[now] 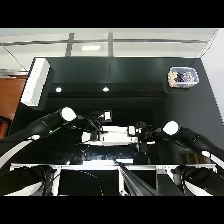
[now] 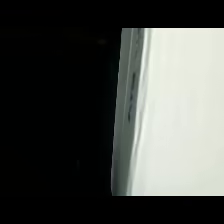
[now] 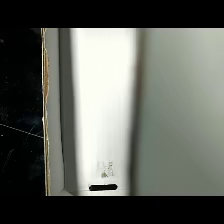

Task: Fold the box and place the chain.

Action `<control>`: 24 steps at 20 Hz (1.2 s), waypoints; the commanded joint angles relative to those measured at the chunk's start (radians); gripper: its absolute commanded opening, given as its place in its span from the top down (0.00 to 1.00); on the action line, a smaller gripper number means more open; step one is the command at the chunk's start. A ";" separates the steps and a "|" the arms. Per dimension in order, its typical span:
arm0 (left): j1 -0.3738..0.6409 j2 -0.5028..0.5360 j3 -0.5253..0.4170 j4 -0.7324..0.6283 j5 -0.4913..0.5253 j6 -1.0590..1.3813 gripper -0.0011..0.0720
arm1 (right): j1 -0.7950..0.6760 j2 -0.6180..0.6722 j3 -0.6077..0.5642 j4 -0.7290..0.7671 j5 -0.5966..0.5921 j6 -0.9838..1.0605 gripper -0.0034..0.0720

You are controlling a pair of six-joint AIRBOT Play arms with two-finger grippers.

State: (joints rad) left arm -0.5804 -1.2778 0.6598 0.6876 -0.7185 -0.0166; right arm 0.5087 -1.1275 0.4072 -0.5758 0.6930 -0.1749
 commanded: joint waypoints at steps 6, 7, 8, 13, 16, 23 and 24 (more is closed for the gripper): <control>0.052 0.261 0.001 0.455 -0.161 -0.351 0.56 | 0.000 0.000 0.000 0.000 -0.014 0.002 0.45; 0.052 0.295 0.001 0.504 -0.220 -0.425 0.56 | 0.000 0.000 0.000 0.000 -0.017 0.002 0.45; 0.052 0.319 0.001 0.521 -0.284 -0.485 0.57 | 0.000 0.000 0.000 0.000 -0.018 0.002 0.45; 0.050 0.335 -0.018 0.258 -0.519 -0.653 0.95 | 0.000 0.000 0.000 -0.001 -0.018 0.002 0.45; 0.050 0.324 -0.055 -0.022 -0.355 -0.637 0.95 | 0.000 0.000 0.000 -0.001 -0.017 0.002 0.45; 0.050 0.163 -0.077 -0.396 0.103 -0.443 0.95 | 0.000 0.000 0.000 0.000 -0.017 0.002 0.45; 0.050 0.140 -0.077 -0.378 0.145 -0.443 0.95 | 0.000 0.000 0.000 -0.001 -0.017 0.002 0.45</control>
